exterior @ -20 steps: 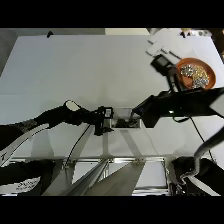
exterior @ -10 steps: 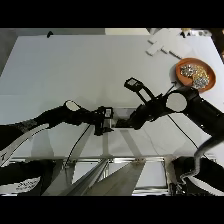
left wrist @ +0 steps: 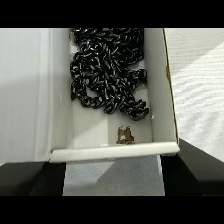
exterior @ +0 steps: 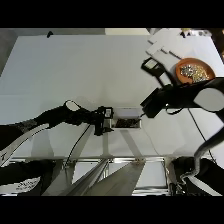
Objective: Fold the box and place the chain.
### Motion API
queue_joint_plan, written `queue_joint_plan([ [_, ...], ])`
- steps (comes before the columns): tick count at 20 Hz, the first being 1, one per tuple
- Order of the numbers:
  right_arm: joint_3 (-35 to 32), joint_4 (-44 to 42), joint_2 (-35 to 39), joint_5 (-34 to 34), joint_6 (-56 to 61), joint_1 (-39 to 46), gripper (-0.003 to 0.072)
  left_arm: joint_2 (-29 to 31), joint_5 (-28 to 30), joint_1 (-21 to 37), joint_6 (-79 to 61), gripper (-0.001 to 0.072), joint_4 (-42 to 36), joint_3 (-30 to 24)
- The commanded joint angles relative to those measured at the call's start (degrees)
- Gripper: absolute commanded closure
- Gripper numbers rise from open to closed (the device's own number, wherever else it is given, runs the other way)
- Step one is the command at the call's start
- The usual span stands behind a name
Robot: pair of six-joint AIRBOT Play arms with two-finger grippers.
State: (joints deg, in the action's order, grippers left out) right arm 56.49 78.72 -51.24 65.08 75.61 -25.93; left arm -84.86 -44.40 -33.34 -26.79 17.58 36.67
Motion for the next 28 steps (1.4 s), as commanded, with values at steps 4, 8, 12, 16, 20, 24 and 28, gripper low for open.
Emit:
queue_joint_plan([
  [4,1.22,4.66,-3.45,-2.80,7.15,15.69,0.0362,0.04,0.02,0.04,0.00,0.0697,0.00,0.00],
  [8,1.20,4.61,-12.24,-3.45,7.10,16.52,0.0224,0.04,0.02,0.04,0.00,0.0697,0.00,0.00],
  [12,1.18,4.68,-19.65,-4.11,7.08,16.52,0.0232,0.04,0.00,0.04,0.00,0.0697,0.00,0.00],
  [16,0.44,4.85,-23.85,-4.94,6.86,16.55,0.0305,0.04,0.02,0.04,0.00,0.0697,0.00,0.00],
  [20,-2.49,3.30,-24.79,-7.45,6.93,16.52,0.0306,0.04,0.00,0.04,0.00,0.0697,0.00,0.00],
  [24,-4.79,2.58,-24.79,-10.05,6.91,16.52,0.0308,0.04,0.02,0.04,0.00,0.0697,0.00,0.00],
  [28,-5.92,2.25,-24.79,-11.04,6.93,16.46,0.0317,0.04,0.00,0.04,0.00,0.0697,0.00,0.00],
])
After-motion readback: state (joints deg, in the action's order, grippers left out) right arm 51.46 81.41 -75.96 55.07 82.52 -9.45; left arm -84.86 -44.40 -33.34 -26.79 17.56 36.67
